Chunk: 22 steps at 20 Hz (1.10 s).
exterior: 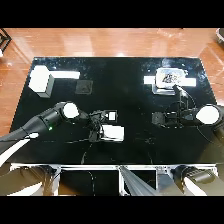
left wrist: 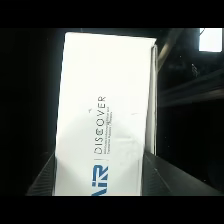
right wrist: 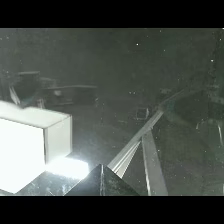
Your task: Fold the box and place the chain.
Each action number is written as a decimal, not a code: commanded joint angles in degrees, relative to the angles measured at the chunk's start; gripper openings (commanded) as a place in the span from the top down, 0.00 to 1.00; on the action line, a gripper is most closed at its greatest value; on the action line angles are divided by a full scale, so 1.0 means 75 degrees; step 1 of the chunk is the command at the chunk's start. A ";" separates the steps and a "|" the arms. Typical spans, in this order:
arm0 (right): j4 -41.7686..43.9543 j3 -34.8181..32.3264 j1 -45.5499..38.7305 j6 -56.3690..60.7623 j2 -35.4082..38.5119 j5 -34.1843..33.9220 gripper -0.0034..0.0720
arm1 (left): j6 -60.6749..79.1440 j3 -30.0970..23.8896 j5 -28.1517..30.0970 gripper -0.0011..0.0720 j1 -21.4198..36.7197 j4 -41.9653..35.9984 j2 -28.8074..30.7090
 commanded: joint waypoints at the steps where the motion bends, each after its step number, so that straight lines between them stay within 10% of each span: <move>1: 0.0000 -0.0006 -0.0006 0.0000 0.0003 -0.0035 0.93 | -0.0536 -0.0006 -0.0050 0.47 -0.0032 0.0038 -0.0067; 3: 0.0000 -0.0006 -0.0006 0.0000 0.0003 -0.0035 0.93 | -0.0854 0.0067 -0.0289 0.92 -0.0017 0.0175 -0.0026; 4: -0.0003 -0.0006 -0.0006 0.0000 0.0003 -0.0035 0.93 | -0.1064 0.0181 -0.0545 0.95 0.0009 0.0335 0.0003; 10: -0.0009 -0.0006 -0.0006 -0.0003 0.0003 -0.0038 0.93 | -0.3622 0.0845 -0.1792 0.95 0.0935 0.1950 0.0953; 16: 0.0000 -0.0006 -0.0006 -0.0003 0.0003 -0.0038 0.93 | -0.5377 0.0935 -0.3177 0.95 0.3998 0.3672 0.2419; 22: -0.0003 -0.0006 -0.0006 -0.0026 0.0003 -0.0160 0.93 | -0.6035 0.0935 -0.0854 0.95 0.7563 0.3413 0.2110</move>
